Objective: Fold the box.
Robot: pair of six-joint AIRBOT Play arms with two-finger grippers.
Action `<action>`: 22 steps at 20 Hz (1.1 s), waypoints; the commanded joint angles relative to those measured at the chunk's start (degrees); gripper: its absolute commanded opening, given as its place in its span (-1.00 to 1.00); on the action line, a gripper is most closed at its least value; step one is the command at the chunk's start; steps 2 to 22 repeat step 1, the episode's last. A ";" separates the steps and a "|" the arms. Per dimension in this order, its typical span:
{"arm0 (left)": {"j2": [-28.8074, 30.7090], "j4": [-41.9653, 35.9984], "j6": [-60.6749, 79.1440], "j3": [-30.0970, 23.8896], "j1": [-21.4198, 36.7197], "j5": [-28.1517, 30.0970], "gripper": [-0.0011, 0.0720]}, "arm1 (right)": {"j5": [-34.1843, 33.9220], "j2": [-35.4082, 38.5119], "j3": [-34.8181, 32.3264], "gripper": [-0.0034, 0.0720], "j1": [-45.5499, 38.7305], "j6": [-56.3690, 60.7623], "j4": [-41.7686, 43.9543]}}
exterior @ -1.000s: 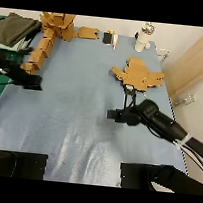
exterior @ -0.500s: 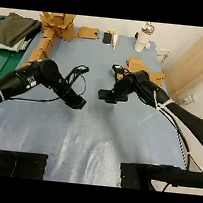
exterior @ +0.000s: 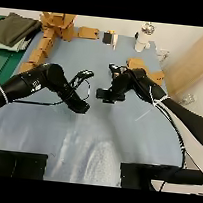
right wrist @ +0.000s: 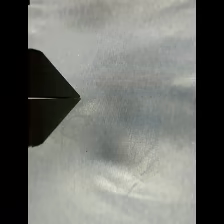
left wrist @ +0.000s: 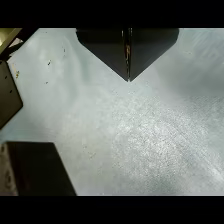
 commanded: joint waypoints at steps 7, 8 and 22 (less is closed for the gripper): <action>-0.02 0.02 -0.13 0.04 -0.13 -0.22 -0.94 | -0.39 -0.11 0.15 -0.90 -0.02 -0.15 0.17; -0.02 0.02 -0.13 0.04 -0.13 -0.22 -0.94 | -0.39 -0.11 0.15 -0.90 -0.02 -0.15 0.17; -0.02 0.02 -0.13 0.04 -0.13 -0.22 -0.94 | -0.39 -0.11 0.15 -0.90 -0.02 -0.15 0.17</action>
